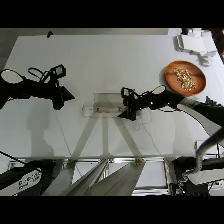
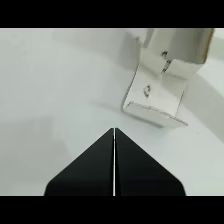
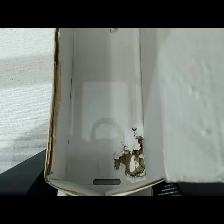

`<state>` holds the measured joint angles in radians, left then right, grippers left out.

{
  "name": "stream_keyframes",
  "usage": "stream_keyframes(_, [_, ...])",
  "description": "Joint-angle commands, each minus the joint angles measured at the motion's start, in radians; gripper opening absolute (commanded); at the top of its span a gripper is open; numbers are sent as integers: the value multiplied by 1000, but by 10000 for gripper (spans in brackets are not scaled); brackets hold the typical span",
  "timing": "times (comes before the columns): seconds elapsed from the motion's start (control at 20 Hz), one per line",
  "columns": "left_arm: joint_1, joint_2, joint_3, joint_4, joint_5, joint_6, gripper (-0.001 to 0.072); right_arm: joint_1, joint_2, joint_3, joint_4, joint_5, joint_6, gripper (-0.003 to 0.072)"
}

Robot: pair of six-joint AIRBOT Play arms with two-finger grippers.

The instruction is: Fold the box and place the chain.

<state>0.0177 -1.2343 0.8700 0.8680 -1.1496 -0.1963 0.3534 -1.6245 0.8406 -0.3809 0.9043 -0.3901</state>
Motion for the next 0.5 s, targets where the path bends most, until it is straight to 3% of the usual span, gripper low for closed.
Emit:
stream_keyframes(0.0, [15,-4,-16,98,-2,-488,6,0,0,1,0,0,0,541])
stream_keyframes(0.25, [-77,-78,-113,97,95,-754,5,0,0,1,0,0,0,541])
stream_keyframes(0.45, [-138,-112,-138,41,159,-773,3,0,0,1,0,0,0,541])
